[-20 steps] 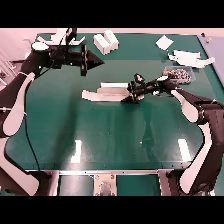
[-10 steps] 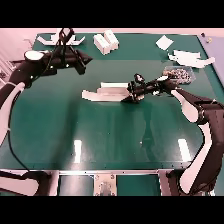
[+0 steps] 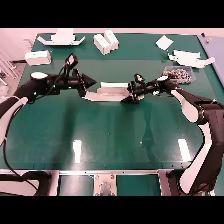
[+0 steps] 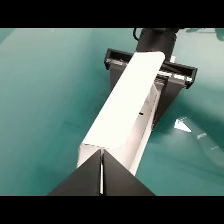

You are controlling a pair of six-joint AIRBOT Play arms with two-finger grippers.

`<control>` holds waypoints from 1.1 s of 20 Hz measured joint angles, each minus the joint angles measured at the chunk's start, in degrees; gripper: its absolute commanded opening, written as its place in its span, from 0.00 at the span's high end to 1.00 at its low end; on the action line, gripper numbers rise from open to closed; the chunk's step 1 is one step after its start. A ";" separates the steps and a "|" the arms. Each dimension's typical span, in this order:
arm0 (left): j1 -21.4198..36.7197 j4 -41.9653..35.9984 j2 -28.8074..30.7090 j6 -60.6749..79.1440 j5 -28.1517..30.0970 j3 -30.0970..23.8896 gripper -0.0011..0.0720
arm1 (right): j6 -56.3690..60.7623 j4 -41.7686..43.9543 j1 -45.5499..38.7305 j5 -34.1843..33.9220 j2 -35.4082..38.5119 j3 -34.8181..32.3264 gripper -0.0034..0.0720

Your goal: Fold the box and place the chain.

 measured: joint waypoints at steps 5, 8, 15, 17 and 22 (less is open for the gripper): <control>-0.04 -1.95 -1.36 4.92 -3.08 -3.10 0.97 | 0.00 0.00 0.00 0.00 0.02 0.00 0.26; -0.02 -2.89 -3.30 7.04 -4.39 -3.52 0.97 | 0.00 0.00 0.00 0.02 0.02 0.00 0.26; -0.11 -12.22 -6.97 12.20 -6.23 -2.97 0.96 | 0.00 0.00 0.00 0.00 0.02 0.00 0.26; -1.11 -13.99 -7.67 12.92 -5.88 -1.99 0.96 | 0.00 0.00 0.00 0.00 0.02 0.00 0.26; -5.16 -15.04 -8.72 15.19 1.05 0.02 0.96 | 0.00 0.00 0.00 0.00 0.02 0.00 0.26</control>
